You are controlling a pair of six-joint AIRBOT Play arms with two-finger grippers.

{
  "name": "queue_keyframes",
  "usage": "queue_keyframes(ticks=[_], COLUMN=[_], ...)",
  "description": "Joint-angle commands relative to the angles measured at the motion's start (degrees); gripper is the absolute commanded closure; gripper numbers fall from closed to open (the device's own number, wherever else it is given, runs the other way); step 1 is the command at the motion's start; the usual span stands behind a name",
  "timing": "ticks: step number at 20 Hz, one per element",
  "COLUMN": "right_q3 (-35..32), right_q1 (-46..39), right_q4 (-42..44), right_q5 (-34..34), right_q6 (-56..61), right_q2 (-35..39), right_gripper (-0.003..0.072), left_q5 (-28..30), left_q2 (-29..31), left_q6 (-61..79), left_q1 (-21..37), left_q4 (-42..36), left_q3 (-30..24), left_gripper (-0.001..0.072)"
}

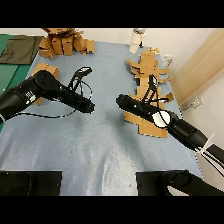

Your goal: Fold the box.

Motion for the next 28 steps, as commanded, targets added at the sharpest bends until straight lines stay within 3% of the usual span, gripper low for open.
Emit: queue_keyframes(ticks=[1,19,22,26,28], right_q3=[0.0,0.1,1.0,5.4,8.0], right_q1=[0.0,-2.3,-13.8,-37.2,-48.1], right_q4=[0.0,-0.7,-0.7,-1.1,-1.2], right_q5=[0.0,4.5,13.8,33.1,38.6], right_q6=[0.0,1.1,1.1,-7.0,-11.3], right_q2=[0.0,0.0,-0.1,-2.7,-5.4], right_gripper=[0.0681,0.0681,0.0681,0.0680,0.0663], left_q5=[0.0,0.0,0.0,0.0,0.0], left_q2=[0.0,0.0,0.0,0.0,0.0], left_q6=[0.0,0.0,0.0,0.0,0.0], left_q1=[0.0,0.0,0.0,0.0,0.0], left_q4=[0.0,0.0,0.0,0.0,0.0], left_q3=[0.0,0.0,0.0,0.0,0.0], left_gripper=[0.0699,0.0698,0.0698,0.0698,0.0698])
